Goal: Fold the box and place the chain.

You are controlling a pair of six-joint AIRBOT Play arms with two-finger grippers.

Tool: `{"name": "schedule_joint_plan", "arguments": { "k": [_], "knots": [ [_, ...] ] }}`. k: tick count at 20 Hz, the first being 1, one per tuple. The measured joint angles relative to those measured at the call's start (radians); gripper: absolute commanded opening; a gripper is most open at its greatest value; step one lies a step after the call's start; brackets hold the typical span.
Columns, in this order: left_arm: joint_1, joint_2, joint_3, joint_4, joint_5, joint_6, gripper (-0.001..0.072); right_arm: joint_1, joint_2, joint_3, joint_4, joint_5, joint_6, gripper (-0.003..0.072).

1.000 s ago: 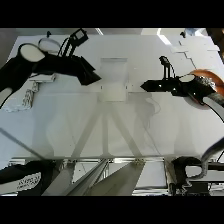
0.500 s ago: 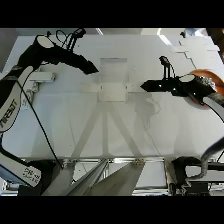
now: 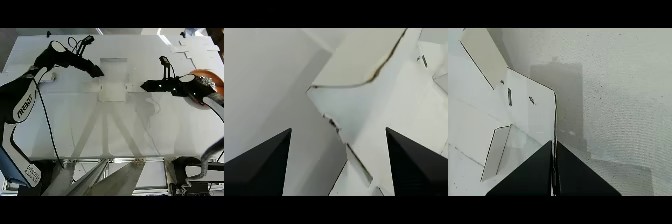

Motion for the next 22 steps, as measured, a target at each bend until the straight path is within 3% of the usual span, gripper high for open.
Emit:
{"name": "schedule_joint_plan", "arguments": {
  "k": [7,10,15,16,17,18,21,22],
  "knots": [
    [-0.027,-0.01,0.004,-0.012,0.034,0.072,0.0614,0.0,0.0,0.0,0.0,0.0,0.0,0.0016],
    [-0.031,-0.01,0.004,-0.005,0.006,0.113,0.0489,0.0,0.0,0.0,0.0,0.0,0.0,0.0016],
    [-0.034,-0.01,0.004,0.015,-0.033,0.162,0.0487,0.0,0.0,0.0,0.0,0.0,0.0,0.0016],
    [-0.035,-0.011,0.004,0.026,-0.038,0.168,0.0457,0.0,0.0,0.0,0.0,0.0,0.0,0.0016],
    [-0.036,-0.012,0.004,0.035,-0.042,0.175,0.0368,0.0,0.0,0.0,0.0,0.0,0.0,0.0016],
    [-0.038,-0.012,0.004,0.04,-0.048,0.183,0.0334,0.0,0.0,0.0,0.0,0.0,0.0,0.0016],
    [-0.051,-0.016,0.004,0.048,-0.055,0.209,0.0328,0.0,0.0,0.0,0.0,0.0,0.0,0.0016],
    [-0.056,-0.017,0.004,0.049,-0.056,0.214,0.0248,0.0,0.0,0.0,0.0,0.0,0.0,0.0016]
  ]
}}
